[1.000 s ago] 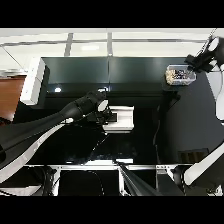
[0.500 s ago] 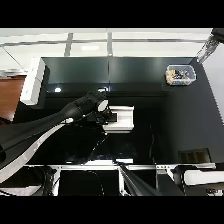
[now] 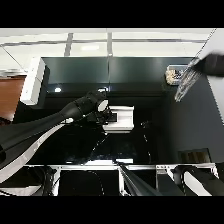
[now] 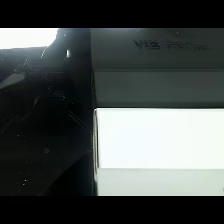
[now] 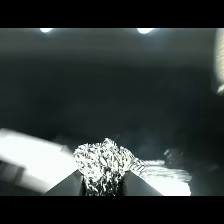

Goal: Fold the box and place the chain.

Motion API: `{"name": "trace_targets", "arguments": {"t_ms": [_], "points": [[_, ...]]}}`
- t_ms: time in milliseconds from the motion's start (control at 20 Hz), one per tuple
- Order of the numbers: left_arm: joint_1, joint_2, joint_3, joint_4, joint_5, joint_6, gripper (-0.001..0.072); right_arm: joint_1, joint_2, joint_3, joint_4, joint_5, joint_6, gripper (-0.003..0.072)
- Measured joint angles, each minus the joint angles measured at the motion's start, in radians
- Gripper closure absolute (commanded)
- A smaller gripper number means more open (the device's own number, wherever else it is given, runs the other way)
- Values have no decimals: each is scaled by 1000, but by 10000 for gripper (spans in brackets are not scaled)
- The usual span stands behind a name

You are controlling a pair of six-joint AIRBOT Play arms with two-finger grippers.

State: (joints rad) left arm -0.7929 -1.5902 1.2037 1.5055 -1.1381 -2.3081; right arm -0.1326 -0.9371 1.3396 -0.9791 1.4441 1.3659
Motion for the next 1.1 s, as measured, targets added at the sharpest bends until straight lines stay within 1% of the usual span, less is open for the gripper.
{"name": "trace_targets", "arguments": {"t_ms": [100, 200, 300, 400, 600, 750, 900, 1100], "points": [[0, 0, 0, 0, 0, 0, 685, 39, 94, -166, 98, 31, -22, 674], [0, 0, 0, 0, 0, 0, 685, 95, 151, -320, 209, 16, -34, 674], [0, 0, 0, 0, 0, 0, 685, 169, 177, -451, 321, -63, -47, 674], [0, 0, 0, 0, 0, 0, 685, 261, 179, -537, 404, -179, -56, 674], [0, 0, 0, 0, 0, 0, 685, 432, 122, -608, 488, -420, -62, 674], [0, 0, 0, 0, 0, 0, 685, 491, 58, -624, 494, -532, -64, 674], [0, 0, 0, 0, 0, 0, 685, 509, -1, -631, 446, -583, -59, 674], [0, 0, 0, 0, 0, 0, 685, 519, -58, -634, 366, -593, -10, 674]]}}
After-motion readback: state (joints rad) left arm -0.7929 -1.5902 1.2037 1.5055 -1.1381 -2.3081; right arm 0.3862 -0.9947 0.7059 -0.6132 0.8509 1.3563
